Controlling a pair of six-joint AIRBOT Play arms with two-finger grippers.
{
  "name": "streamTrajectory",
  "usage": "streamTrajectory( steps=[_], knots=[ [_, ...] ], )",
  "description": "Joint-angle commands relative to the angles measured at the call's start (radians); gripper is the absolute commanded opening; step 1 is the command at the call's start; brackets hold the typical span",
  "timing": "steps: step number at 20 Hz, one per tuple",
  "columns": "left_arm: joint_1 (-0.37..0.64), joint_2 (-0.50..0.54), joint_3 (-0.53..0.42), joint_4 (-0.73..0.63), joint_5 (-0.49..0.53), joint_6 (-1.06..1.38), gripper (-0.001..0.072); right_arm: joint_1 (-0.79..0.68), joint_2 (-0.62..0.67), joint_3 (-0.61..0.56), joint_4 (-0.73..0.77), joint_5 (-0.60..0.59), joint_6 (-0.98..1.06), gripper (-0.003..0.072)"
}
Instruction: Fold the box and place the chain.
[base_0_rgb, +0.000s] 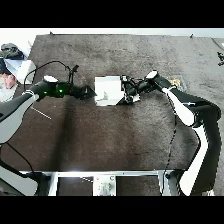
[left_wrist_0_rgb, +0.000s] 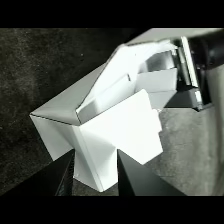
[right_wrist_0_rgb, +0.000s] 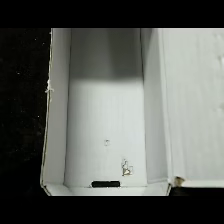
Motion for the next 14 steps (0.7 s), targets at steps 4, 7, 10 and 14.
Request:
streamTrajectory(
  steps=[4,7,10,14],
  knots=[
    [-0.042,0.001,0.056,0.151,0.035,-0.155,0.0383,0.0,0.0,0.0,0.0,0.0,0.0,0.043],
    [-0.062,0.001,0.061,0.177,0.069,-0.218,0.0381,0.0,0.0,0.0,0.0,0.0,0.0,0.0431],
    [-0.095,0.0,0.1,0.266,0.086,-0.306,0.038,0.0,0.0,0.0,0.0,0.0,0.0,0.0431],
    [-0.148,0.0,0.138,0.435,0.116,-0.508,0.0379,0.0,0.0,0.0,0.0,0.0,0.0,0.0431]
  ],
)
